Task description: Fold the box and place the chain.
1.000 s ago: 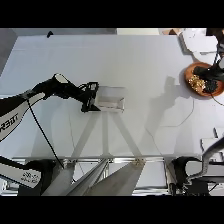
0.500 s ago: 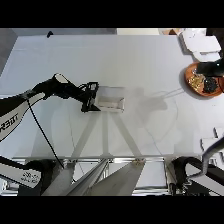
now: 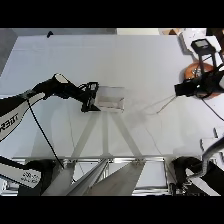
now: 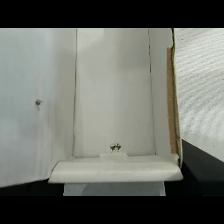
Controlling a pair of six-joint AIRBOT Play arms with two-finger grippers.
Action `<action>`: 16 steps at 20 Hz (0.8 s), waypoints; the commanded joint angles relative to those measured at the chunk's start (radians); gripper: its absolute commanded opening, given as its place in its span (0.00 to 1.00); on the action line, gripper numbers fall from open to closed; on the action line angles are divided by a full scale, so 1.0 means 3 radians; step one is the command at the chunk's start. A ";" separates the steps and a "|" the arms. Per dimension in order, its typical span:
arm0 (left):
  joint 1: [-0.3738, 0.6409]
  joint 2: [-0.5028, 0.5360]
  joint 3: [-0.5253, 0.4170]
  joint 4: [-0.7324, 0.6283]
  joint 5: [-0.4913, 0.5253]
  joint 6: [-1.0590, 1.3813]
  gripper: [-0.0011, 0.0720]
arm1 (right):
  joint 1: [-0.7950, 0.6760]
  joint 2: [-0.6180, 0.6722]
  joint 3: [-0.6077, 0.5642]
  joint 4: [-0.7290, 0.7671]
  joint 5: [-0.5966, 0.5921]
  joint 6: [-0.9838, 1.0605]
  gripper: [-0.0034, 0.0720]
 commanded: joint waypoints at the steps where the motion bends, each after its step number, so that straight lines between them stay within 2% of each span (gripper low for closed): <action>1: -0.0001 -0.0001 0.0000 0.0001 0.0000 0.0001 0.47 | 0.0670 0.0095 -0.0120 0.0042 -0.0144 0.0365 0.06; 6: -0.0001 -0.0001 0.0000 0.0001 0.0000 0.0001 0.47 | 0.1419 -0.0103 -0.0120 0.0015 -0.0646 0.0926 0.06; 13: -0.0001 -0.0001 0.0000 0.0001 0.0001 0.0001 0.47 | 0.1799 -0.0624 -0.0120 0.0037 -0.0950 0.1105 0.06; 16: -0.0001 -0.0001 0.0000 0.0001 0.0000 0.0001 0.47 | 0.1954 -0.0764 -0.0120 0.0045 -0.1372 0.1106 0.06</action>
